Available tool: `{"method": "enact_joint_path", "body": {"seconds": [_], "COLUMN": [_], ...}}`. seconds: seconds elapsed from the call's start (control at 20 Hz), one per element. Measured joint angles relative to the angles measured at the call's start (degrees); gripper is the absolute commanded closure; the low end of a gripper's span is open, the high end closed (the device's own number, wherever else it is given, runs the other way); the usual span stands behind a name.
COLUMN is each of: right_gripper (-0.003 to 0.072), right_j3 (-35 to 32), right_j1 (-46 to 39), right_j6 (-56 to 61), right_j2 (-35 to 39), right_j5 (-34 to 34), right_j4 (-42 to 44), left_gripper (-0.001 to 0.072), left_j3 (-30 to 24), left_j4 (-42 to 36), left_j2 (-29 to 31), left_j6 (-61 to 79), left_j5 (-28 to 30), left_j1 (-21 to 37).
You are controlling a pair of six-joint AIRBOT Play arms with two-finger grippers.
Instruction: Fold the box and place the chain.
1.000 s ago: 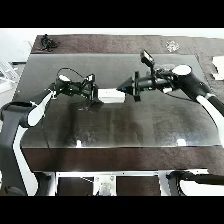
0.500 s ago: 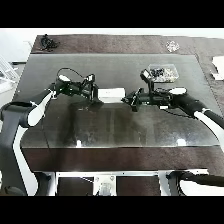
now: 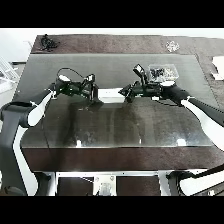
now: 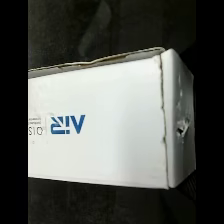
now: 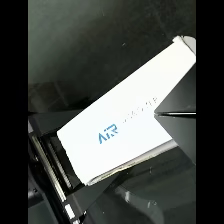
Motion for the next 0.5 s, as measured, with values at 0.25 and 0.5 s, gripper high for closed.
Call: {"method": "enact_joint_path", "body": {"seconds": [0.25,0.5], "right_gripper": [0.0683,0.0683], "right_j3": [1.73,2.21], "right_j1": [0.02,0.09], "right_j6": [1.31,4.02], "right_j2": [-3.43,-4.35], "right_j5": [0.96,1.4], "right_j4": [0.15,-1.46], "left_gripper": [0.007,0.007], "left_j3": [0.0,0.0], "left_j4": [-0.02,0.0], "left_j2": [0.0,0.0], "left_j6": [0.0,0.02], "left_j5": [-0.02,-0.04], "left_j1": [0.0,0.0]}}
